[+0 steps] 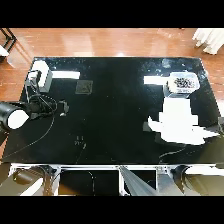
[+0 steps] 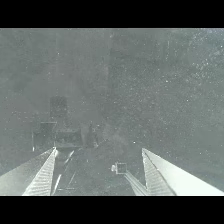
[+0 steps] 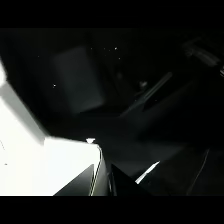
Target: Fold the box and place the chain.
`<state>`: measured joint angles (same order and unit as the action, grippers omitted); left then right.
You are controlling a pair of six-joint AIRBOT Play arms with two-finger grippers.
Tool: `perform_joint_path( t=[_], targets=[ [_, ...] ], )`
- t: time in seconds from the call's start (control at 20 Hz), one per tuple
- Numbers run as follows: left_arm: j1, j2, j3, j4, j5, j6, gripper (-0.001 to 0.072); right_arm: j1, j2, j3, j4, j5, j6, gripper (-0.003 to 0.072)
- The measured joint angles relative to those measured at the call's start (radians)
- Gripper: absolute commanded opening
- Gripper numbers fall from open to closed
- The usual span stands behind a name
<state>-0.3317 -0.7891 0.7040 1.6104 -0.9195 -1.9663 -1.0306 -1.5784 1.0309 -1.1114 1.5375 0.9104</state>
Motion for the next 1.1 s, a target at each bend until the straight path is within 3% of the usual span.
perform_joint_path(
  t=[0.15,0.2,0.25,0.65,1.1],
  targets=[
    [0.000,0.000,0.000,0.000,0.000,0.000,0.0636,0.000,0.000,0.000,-0.005,0.006,-0.009,0.0122],
    [0.000,0.000,0.000,0.000,0.000,0.000,0.0637,0.000,0.000,0.000,-0.006,0.007,-0.011,0.0027],
    [0.000,0.000,0.000,0.000,0.000,0.000,0.0636,0.000,0.000,0.000,-0.008,0.010,-0.016,0.0020],
    [0.000,0.000,0.000,0.000,0.000,0.000,0.0636,0.000,0.016,0.000,0.006,0.025,-0.043,0.0021],
    [-0.003,0.000,0.002,0.000,0.065,0.000,0.0634,0.053,0.131,-0.019,0.167,0.028,-0.071,0.0021]
  ],
)
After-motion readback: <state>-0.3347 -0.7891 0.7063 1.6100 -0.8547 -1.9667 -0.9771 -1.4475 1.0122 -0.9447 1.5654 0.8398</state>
